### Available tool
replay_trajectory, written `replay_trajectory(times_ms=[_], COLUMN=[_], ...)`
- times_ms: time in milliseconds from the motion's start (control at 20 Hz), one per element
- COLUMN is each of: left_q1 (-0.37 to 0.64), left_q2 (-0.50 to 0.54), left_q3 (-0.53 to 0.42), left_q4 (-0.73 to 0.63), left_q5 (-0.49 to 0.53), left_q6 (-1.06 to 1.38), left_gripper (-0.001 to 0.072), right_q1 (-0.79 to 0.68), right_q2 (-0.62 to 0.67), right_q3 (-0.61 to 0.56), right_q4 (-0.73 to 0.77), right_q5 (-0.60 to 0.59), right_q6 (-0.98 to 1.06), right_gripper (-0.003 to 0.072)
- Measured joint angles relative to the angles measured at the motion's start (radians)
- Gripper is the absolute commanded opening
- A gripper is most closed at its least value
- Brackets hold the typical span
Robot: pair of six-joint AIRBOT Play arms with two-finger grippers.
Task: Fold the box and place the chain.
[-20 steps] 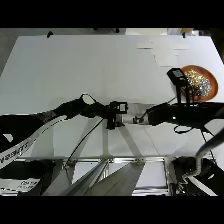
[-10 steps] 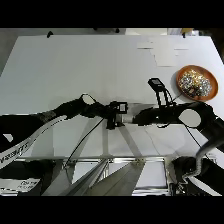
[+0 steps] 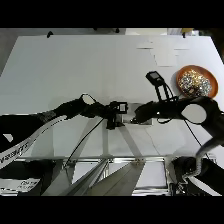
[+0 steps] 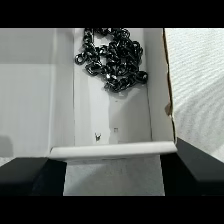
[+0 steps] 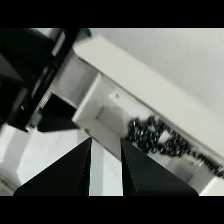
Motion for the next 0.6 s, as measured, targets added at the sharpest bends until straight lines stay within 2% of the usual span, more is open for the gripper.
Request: replay_trajectory(times_ms=[100,200,300,350,600], left_q1=[0.000,0.000,0.000,0.000,0.000], left_q2=[0.000,0.000,0.000,0.000,0.000], left_q3=[0.000,0.000,0.000,0.000,0.000], left_q4=[0.000,0.000,0.000,0.000,0.000], left_q5=[0.000,0.000,0.000,0.000,0.000], left_q6=[0.000,0.000,0.000,0.000,0.000], left_gripper=[0.0207,0.0207,0.0207,0.0207,0.0207], right_q1=[-0.047,-0.128,-0.229,-0.282,-0.457], right_q2=[0.003,0.003,-0.012,-0.027,-0.152], right_q3=[0.066,0.108,0.130,0.137,0.143], right_q4=[-0.031,-0.056,-0.096,-0.120,-0.219], right_q5=[0.010,0.017,0.035,0.050,0.106], right_q6=[-0.007,-0.011,-0.012,-0.014,-0.016], right_gripper=[0.0167,0.0103,0.0095,0.0029,0.0022])
